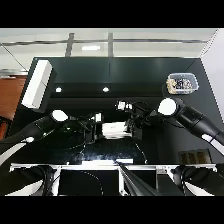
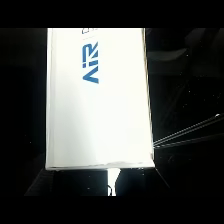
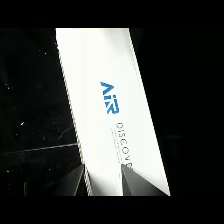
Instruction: Fold the box and place the chain.
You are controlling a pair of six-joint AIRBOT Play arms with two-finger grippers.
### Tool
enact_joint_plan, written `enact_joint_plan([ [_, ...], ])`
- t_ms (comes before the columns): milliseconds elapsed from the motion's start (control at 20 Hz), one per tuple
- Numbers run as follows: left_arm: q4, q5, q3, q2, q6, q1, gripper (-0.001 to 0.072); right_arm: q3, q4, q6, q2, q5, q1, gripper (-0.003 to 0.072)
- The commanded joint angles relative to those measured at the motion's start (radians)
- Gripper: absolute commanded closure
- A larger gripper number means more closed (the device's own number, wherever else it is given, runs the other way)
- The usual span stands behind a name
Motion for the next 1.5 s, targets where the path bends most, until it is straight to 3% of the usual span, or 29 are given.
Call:
enact_joint_plan([
  [0, 0.000, 0.000, 0.001, 0.000, -0.001, -0.001, 0.0248, 0.000, 0.000, 0.026, 0.000, 0.021, 0.000, 0.0408],
  [750, 0.000, 0.000, 0.001, 0.000, -0.001, -0.001, 0.0248, -0.029, 0.008, 0.090, -0.022, -0.019, 0.000, 0.0408],
  [850, 0.000, 0.000, 0.001, 0.000, -0.001, -0.001, 0.0248, 0.001, 0.007, 0.151, -0.006, 0.043, -0.013, 0.0410],
  [900, 0.000, 0.000, 0.001, 0.000, -0.001, -0.001, 0.0248, 0.019, 0.005, 0.217, 0.016, 0.082, -0.034, 0.0453],
  [950, 0.000, 0.000, 0.001, 0.000, -0.001, -0.001, 0.0248, 0.024, 0.005, 0.270, 0.042, 0.110, -0.064, 0.0545],
  [1050, 0.000, 0.000, 0.001, 0.000, -0.001, -0.001, 0.0248, 0.023, 0.003, 0.361, 0.068, 0.206, -0.148, 0.0596],
  [1100, 0.000, 0.000, 0.001, 0.000, -0.001, -0.001, 0.0248, 0.013, 0.018, 0.416, 0.065, 0.246, -0.192, 0.0666],
  [1300, 0.000, 0.000, 0.001, 0.000, -0.001, -0.001, 0.0248, -0.131, 0.429, 0.437, 0.029, 0.187, -0.271, 0.0673],
  [1450, 0.000, 0.000, 0.001, 0.000, -0.001, -0.001, 0.0248, -0.144, 0.554, 0.459, -0.060, 0.128, -0.221, 0.0671],
])
